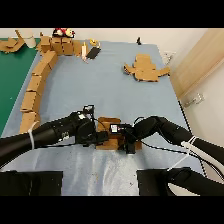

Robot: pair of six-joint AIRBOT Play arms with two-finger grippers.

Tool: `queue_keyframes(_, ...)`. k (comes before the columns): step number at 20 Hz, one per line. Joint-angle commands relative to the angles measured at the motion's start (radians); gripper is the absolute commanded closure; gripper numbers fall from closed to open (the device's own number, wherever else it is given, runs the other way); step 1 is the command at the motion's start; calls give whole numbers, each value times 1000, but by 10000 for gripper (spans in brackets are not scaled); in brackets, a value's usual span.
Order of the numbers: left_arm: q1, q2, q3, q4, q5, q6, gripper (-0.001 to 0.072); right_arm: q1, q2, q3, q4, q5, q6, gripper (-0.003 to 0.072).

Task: Fold the box.

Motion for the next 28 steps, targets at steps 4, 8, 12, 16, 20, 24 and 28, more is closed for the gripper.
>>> queue_keyframes(4, 0, -98, 105, 0, -136, 35, 300, 1, -1, 0, 0, 0, 0, 229)
queue_keyframes(8, 0, -138, 147, 1, -162, 98, 300, 1, -1, 0, 0, 0, 0, 229)
queue_keyframes(12, 7, -144, 158, 31, -138, 132, 301, 1, -1, 0, 0, 0, 0, 229)
queue_keyframes(16, 8, -149, 160, 30, -114, 179, 302, 1, -1, 0, 0, 0, 0, 228)
queue_keyframes(20, 8, -182, 160, 21, -134, 183, 303, 1, -1, 0, 0, 0, 0, 229)
queue_keyframes(24, 8, -185, 161, 0, -135, 178, 417, 1, -1, 0, 0, 0, 0, 229)
queue_keyframes(28, 6, -195, 161, -20, -130, 168, 699, 1, -1, 0, 0, 0, 0, 229)
